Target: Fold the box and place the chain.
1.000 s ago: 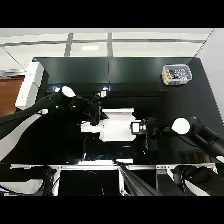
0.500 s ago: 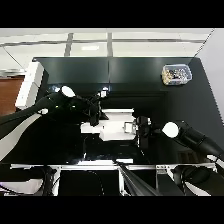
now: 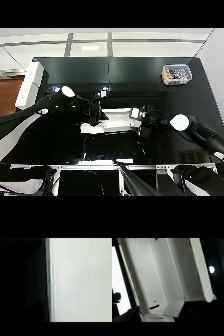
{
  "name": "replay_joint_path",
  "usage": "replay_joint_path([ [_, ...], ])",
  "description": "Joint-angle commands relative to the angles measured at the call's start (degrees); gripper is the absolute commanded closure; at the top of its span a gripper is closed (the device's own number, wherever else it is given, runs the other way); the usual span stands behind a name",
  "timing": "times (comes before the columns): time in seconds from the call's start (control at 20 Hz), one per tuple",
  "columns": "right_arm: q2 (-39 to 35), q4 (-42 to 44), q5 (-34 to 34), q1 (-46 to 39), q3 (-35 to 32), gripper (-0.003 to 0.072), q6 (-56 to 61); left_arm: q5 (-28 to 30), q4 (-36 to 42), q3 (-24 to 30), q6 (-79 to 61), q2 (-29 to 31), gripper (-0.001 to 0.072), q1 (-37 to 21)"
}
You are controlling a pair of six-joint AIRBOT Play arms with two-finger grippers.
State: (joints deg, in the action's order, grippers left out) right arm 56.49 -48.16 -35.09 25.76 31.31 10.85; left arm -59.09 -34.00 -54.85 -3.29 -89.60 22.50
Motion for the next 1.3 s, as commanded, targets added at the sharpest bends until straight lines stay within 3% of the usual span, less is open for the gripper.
replay_joint_path([
  [0.0, 0.74, 6.05, -2.89, -4.31, 1.11, -0.0006, -5.75, -0.15, -0.02, -0.04, -0.13, -0.04, 0.0681, -0.04],
  [0.2, 6.16, 21.81, -5.42, -7.43, 1.70, -0.0006, -20.94, -0.15, 0.00, -0.04, -0.13, -0.04, 0.0681, -0.04],
  [0.35, 10.54, 26.51, -8.66, -7.58, 2.32, -0.0006, -27.67, -0.15, 0.00, -0.04, -0.11, -0.04, 0.0681, -0.04],
  [0.7, 16.22, 22.71, -10.01, -7.58, 2.29, -0.0006, -30.60, -0.15, 0.00, -0.04, -0.11, -0.04, 0.0681, -0.04],
  [1.25, 17.86, 19.98, -10.75, -7.43, 2.36, 0.0023, -31.65, -0.15, 0.00, -0.04, 0.09, -0.04, 0.0681, -0.04],
])
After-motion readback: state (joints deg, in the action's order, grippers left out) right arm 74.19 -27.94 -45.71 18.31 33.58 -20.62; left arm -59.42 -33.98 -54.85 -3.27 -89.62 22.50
